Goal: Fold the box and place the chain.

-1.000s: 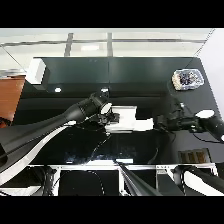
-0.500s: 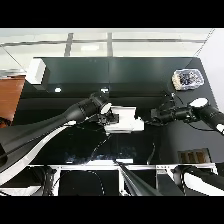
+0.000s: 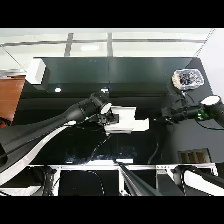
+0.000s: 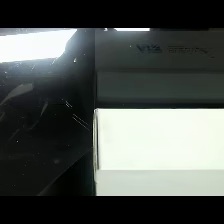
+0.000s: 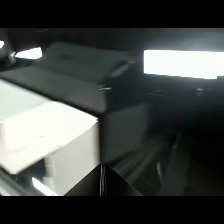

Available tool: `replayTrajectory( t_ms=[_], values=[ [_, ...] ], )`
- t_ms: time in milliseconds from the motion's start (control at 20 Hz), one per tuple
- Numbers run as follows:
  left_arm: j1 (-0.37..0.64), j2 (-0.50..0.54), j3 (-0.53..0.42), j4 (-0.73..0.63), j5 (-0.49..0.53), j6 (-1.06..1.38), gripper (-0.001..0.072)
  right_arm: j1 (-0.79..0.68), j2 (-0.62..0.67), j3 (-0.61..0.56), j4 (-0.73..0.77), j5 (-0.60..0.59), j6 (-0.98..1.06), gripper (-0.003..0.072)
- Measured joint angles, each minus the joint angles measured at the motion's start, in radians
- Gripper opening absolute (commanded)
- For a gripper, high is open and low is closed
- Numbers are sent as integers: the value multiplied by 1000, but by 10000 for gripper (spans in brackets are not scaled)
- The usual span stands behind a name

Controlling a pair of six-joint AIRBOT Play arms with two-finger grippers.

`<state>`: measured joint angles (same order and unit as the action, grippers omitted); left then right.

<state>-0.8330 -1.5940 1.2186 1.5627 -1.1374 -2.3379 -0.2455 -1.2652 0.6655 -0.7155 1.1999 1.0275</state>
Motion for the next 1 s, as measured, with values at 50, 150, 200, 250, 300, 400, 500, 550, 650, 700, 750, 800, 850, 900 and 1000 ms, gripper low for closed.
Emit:
replayTrajectory(
  t_ms=[50, 150, 200, 250, 300, 400, 500, 550, 650, 700, 750, 800, 850, 900, 1000],
  values=[
    [0, 0, 0, 0, 0, 0, 25, -25, -1, -11, -15, 2, 10, 13],
    [0, 0, 0, 0, 0, 0, 25, -45, -4, -44, -14, -13, 22, 13],
    [0, 0, 0, 0, 0, 0, 25, -40, -11, -61, 0, -23, 26, 13],
    [0, 0, 0, 0, 0, 0, 25, -21, -26, -76, 16, -36, 28, 13],
    [0, 0, 0, 0, 0, 0, 25, 7, -45, -86, 35, -45, 27, 13],
    [0, 0, 0, 0, 0, -1, 25, 83, -93, -99, 82, -73, 22, 13],
    [0, 0, 0, 0, -3, -1, 25, 157, -130, -105, 159, -95, -16, 13],
    [0, 0, 0, 0, -2, -1, 25, 184, -142, -104, 193, -101, -50, 13],
    [0, 0, 0, 0, -5, -1, 25, 210, -155, -95, 234, -102, -98, 13],
    [0, 0, 0, 0, -6, 0, 25, 213, -157, -89, 243, -89, -114, 13],
    [0, 0, 0, 0, -8, -1, 25, 211, -153, -82, 248, -78, -127, 13],
    [0, 0, 0, 0, -8, -1, 25, 206, -147, -76, 253, -66, -135, 40],
    [0, 0, 0, 0, -8, -1, 25, 200, -138, -69, 257, -48, -142, 347],
    [0, 0, 0, 0, -9, 0, 25, 194, -130, -62, 259, -24, -147, 623],
    [0, 0, 0, 0, -11, 0, 25, 187, -119, -49, 266, 30, -156, 619]
  ],
)
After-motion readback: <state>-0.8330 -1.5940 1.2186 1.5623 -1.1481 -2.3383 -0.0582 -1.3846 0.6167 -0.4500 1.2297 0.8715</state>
